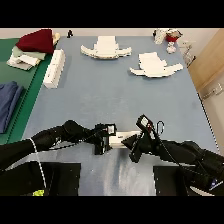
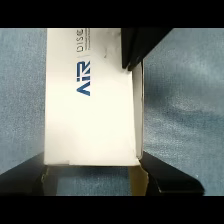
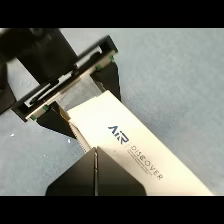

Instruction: Fold the box.

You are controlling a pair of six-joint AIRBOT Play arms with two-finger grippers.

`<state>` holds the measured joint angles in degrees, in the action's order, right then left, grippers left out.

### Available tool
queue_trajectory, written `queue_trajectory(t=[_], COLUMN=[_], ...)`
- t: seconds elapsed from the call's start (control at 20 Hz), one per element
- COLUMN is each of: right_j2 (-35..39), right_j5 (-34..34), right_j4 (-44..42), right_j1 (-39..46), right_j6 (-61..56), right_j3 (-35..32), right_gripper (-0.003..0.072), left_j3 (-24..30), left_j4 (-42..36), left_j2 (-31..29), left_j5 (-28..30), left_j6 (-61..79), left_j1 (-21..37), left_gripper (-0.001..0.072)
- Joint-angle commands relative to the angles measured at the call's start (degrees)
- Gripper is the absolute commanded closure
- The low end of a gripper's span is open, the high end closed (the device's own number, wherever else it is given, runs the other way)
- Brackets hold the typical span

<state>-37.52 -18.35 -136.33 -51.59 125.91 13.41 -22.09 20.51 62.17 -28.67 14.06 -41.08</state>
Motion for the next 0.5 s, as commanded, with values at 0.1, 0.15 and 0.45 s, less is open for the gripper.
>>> queue_trajectory(t=[0.1,0.15,0.45], right_j2=[-4.4,-4.6,-4.7], right_j5=[1.5,1.5,1.9], right_j4=[-0.5,-0.4,-0.2], right_j1=[-0.4,-0.4,-0.4], right_j6=[-1.5,-1.5,-1.5], right_j3=[-1.5,-1.5,-1.7], right_gripper=[0.0668,0.0668,0.0668], left_j3=[0.0,0.0,0.0], left_j4=[0.0,0.0,0.0], left_j2=[0.0,0.0,0.0], left_j5=[0.0,0.0,0.0], left_j6=[0.0,0.0,0.0], left_j1=[0.0,0.0,0.0], left_gripper=[0.0194,0.0194,0.0195])
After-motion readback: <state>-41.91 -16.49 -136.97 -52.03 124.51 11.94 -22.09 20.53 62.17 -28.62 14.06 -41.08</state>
